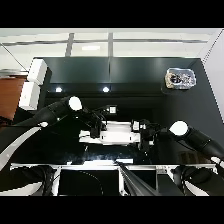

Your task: Fold the box and place the chain.

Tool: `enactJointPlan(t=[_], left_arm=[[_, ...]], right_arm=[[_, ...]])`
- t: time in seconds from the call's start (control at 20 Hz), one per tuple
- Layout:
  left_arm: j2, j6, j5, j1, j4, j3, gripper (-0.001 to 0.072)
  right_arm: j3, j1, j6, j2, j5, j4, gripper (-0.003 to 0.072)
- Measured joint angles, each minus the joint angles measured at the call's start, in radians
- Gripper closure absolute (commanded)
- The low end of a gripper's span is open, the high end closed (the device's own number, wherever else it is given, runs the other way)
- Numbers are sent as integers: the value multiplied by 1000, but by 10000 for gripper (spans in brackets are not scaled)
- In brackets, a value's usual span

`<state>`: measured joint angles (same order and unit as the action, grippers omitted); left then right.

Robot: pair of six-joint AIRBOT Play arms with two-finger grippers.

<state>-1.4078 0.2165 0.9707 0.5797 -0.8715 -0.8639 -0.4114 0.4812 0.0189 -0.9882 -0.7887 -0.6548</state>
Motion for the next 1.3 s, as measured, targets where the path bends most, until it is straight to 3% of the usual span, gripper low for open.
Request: enactJointPlan(t=[0.7, 1.3], left_arm=[[0, 1, 0, 1, 22, 8, 683], [0, 1, -3, 1, 21, 8, 683]], right_arm=[[1, 2, 74, -77, 12, 60, -21], [2, 49, 94, -106, 77, 18, -21]])
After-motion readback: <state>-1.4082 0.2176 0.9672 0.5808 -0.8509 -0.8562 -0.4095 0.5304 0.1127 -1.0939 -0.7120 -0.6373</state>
